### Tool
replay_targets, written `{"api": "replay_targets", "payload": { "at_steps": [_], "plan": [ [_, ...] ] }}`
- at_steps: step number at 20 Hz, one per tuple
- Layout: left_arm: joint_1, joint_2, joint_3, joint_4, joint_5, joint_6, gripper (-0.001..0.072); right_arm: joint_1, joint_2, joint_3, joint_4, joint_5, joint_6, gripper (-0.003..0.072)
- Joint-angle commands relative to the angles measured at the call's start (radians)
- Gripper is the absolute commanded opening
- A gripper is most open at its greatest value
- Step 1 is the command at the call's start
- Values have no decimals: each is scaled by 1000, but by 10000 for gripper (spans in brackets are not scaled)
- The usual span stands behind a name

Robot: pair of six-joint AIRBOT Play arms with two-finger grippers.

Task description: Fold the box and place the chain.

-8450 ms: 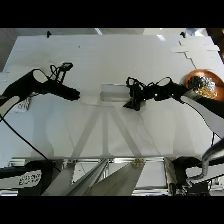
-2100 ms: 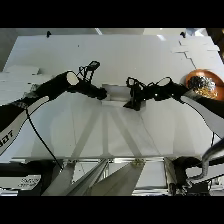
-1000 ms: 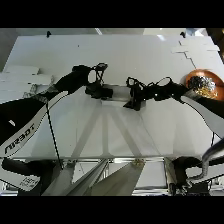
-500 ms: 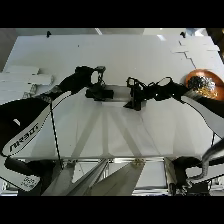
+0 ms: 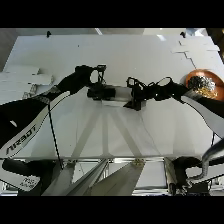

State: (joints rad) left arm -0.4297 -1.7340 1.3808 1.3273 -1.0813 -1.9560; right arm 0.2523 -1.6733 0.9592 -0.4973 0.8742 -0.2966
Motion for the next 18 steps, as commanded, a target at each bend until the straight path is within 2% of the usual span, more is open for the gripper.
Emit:
{"api": "replay_targets", "payload": {
  "at_steps": [1,5,8,10,14,18],
  "plan": [
    [14,45,1,5,-64,6,366,0,0,1,-3,0,0,459],
    [46,109,1,8,-156,36,373,0,0,1,-3,1,0,459],
    [87,151,0,4,-200,152,374,0,0,1,-3,1,0,459],
    [140,174,0,-50,-210,286,374,0,0,1,-3,1,0,459],
    [275,183,-3,-277,-217,753,372,0,0,1,-3,1,0,459],
    [394,150,-37,-469,-161,1458,373,0,0,1,-3,1,0,459]
  ]
}}
